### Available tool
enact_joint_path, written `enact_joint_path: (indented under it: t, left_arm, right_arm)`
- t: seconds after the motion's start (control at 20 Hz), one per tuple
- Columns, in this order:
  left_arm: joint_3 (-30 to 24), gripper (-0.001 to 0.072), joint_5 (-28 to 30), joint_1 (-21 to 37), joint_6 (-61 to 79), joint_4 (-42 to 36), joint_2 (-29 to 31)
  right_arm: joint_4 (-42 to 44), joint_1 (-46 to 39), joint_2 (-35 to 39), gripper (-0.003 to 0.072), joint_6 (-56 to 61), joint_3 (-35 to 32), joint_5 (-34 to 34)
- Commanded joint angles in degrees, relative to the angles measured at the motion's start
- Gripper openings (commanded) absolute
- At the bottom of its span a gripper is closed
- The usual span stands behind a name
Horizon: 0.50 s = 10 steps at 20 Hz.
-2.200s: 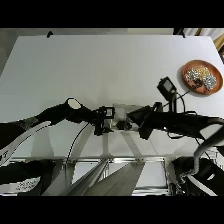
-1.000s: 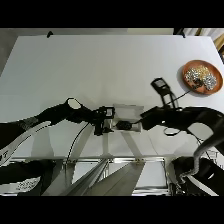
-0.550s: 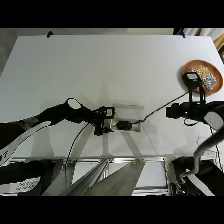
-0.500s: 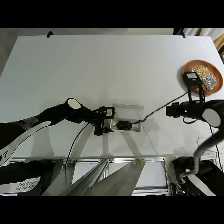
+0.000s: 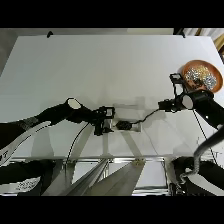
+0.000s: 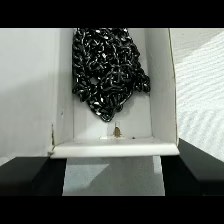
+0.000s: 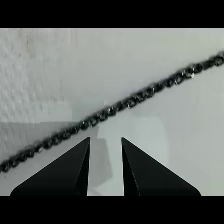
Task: Fold the box and place the chain.
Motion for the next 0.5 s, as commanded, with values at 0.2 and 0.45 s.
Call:
enact_joint_path:
  t: [0.2, 0.45]
  left_arm:
    - [0.0, 0.0031, 0.0, 0.0, 0.0, 0.0, 0.0]
    - [0.0, 0.0031, 0.0, 0.0, 0.0, 0.0, 0.0]
  right_arm:
    - [0.3, -0.1, -3.8, 0.0221, 1.1, 1.6, -0.7]
    - [0.3, -0.1, -3.9, 0.0221, 1.2, 1.6, -1.8]
